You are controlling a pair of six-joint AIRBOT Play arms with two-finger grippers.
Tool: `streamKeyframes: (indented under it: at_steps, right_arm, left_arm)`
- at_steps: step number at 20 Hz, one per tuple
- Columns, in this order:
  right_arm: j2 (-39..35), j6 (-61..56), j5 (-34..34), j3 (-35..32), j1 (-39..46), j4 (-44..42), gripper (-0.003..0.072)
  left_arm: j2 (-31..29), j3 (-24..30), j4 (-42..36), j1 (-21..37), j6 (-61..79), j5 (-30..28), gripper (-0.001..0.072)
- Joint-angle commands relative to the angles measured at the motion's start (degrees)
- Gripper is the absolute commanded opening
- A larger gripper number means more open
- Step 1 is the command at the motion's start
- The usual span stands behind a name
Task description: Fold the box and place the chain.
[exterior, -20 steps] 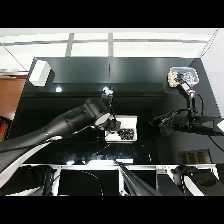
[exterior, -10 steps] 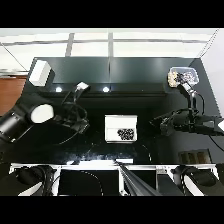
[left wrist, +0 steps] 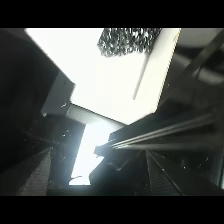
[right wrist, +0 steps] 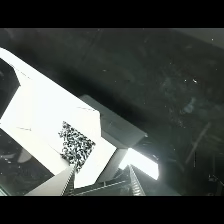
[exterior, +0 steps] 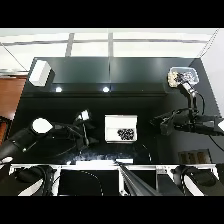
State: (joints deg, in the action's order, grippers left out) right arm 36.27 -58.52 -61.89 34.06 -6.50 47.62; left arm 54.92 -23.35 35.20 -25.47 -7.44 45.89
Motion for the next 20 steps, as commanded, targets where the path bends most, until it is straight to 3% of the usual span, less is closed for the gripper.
streamKeyframes:
  at_steps: [1,9,20]
  right_arm:
    - [-0.04,-0.04,1.2,0.02,0.0,-1.05,0.0386]
    - [-0.04,-0.02,1.42,0.02,-0.04,-2.6,0.0386]
    - [-0.04,-0.02,1.4,0.02,-0.04,-2.6,0.0386]
  left_arm:
    - [3.76,1.01,-0.26,-3.48,11.87,-4.85,0.0711]
    - [15.58,-7.13,-4.11,-3.02,16.52,-0.2,0.0711]
    - [17.31,-8.13,-8.15,-5.92,20.79,-2.58,0.0709]
